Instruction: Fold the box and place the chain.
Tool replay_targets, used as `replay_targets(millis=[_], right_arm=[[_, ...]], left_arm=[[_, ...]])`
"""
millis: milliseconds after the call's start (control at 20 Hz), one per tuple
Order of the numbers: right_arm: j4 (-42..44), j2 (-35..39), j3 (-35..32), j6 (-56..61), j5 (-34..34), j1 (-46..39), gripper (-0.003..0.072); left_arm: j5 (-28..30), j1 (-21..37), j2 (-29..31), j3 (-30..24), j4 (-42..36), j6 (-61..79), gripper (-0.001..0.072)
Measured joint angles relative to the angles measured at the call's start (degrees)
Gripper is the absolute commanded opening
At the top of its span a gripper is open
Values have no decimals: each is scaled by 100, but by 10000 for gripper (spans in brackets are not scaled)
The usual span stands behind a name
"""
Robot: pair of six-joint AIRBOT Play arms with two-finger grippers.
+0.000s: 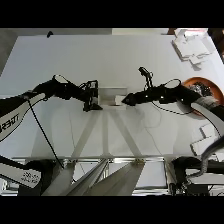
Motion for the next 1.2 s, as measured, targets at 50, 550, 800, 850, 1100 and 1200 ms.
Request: replay_targets(millis=[50,550,800,850,1100,1200], right_arm=[[-105,0,0,70,-85,26,456],[-1246,363,2,1182,-813,103,460],[-1587,437,4,1547,-935,361,558],[-1644,442,2,1587,-927,446,557],[-2374,457,9,2262,-1196,750,556],[-2946,457,39,2876,-1252,852,557]], left_arm=[[-2,-2,0,0,0,2,277],[-7,-2,0,0,-9,-2,277],[-11,-2,0,0,0,4,277],[-11,-2,0,0,0,4,277],[-9,-2,0,0,0,2,277],[-9,-2,0,0,-2,2,277]])
